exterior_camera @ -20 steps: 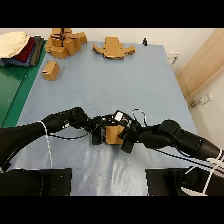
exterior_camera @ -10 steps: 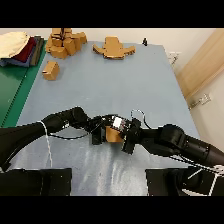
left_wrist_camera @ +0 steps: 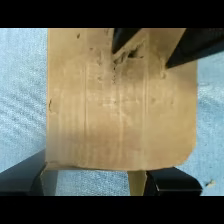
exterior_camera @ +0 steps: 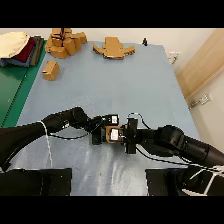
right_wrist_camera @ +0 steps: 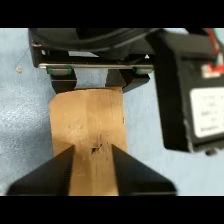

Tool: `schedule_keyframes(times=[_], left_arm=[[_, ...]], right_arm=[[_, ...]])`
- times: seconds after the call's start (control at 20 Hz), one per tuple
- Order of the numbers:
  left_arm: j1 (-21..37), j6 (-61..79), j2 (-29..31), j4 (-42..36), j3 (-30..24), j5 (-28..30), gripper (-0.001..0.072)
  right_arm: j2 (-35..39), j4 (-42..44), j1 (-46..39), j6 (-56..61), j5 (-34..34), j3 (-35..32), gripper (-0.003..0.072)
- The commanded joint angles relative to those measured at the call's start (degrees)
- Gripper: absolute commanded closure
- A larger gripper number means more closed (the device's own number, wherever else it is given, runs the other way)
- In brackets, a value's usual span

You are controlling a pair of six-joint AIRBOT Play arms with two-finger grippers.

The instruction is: Fold the box.

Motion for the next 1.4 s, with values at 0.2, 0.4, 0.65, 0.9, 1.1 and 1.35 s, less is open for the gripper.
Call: schedule_keyframes(times=[0.2, 0.4, 0.65, 0.9, 1.1, 1.35], left_arm=[[0.0, 0.0, 0.0, 0.0, 0.0, 0.0, 0.0326], [0.0, 0.0, 0.0, 0.0, 0.0, 0.0, 0.0326], [0.0, 0.0, 0.0, 0.0, 0.0, 0.0, 0.0326], [0.0, 0.0, 0.0, 0.0, 0.0, 0.0, 0.0326], [0.0, 0.0, 0.0, 0.0, 0.0, 0.0, 0.0326], [0.0, 0.0, 0.0, 0.0, 0.0, 0.0, 0.0326]], right_arm=[[-2.9, 2.9, 0.1, -7.7, 6.1, -0.5, 0.0103], [-4.4, 3.9, 1.2, -7.7, 6.1, -0.5, 0.0103], [-4.5, -6.4, 4.8, 1.8, 6.0, -1.5, 0.0106], [-4.5, -18.2, 7.7, 13.1, 6.6, -1.9, 0.0106], [-1.5, -11.7, 9.3, 13.1, 6.6, -1.8, 0.0106], [5.7, -6.3, 10.1, 13.2, 6.6, -1.8, 0.0106]])
